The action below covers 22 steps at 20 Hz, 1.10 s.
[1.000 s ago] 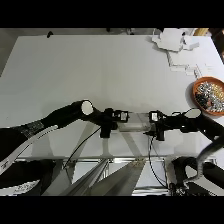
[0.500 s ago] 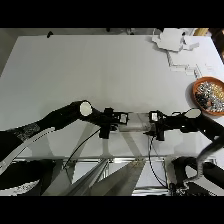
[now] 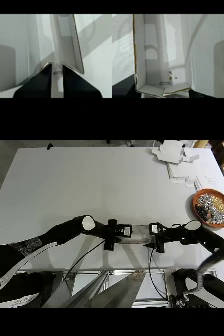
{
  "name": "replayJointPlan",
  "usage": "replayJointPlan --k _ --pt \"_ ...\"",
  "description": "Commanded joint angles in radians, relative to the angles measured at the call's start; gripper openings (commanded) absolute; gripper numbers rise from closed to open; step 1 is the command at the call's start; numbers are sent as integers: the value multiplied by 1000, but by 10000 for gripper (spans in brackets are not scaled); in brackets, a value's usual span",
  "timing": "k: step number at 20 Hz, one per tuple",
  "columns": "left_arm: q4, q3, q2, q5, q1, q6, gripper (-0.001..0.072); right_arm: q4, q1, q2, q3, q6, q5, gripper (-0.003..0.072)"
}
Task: Fold the box and place the chain.
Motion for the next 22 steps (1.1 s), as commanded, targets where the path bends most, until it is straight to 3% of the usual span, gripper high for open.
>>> replayJointPlan --k 1,2,3,4,5,10,14,15,17,18,22 --pt "-44 0 -16 16 -19 5 150 0 0 0 0 0 0 435" --pt "-46 0 -17 15 -23 5 155 0 0 0 0 0 1 435" --pt "-46 0 -16 16 -25 5 236 0 0 0 0 0 0 435" --pt "-46 0 -16 17 -24 5 391 0 0 0 0 0 0 435" --pt "-44 0 -16 18 -24 0 494 0 0 0 0 0 0 435" --pt "-8 0 3 -3 -22 -25 507 0 0 0 0 0 0 435" --pt "189 0 109 -76 -15 -326 473 0 0 0 0 0 0 435" --pt "248 0 140 -105 -6 -426 400 0 0 0 0 0 0 435" --pt "367 0 204 -186 27 -615 69 0 0 0 0 0 0 435" --pt "410 0 230 -232 52 -702 12 0 0 0 0 0 0 435" --pt "435 -9 266 -307 177 -1069 10 0 0 0 0 0 0 435"
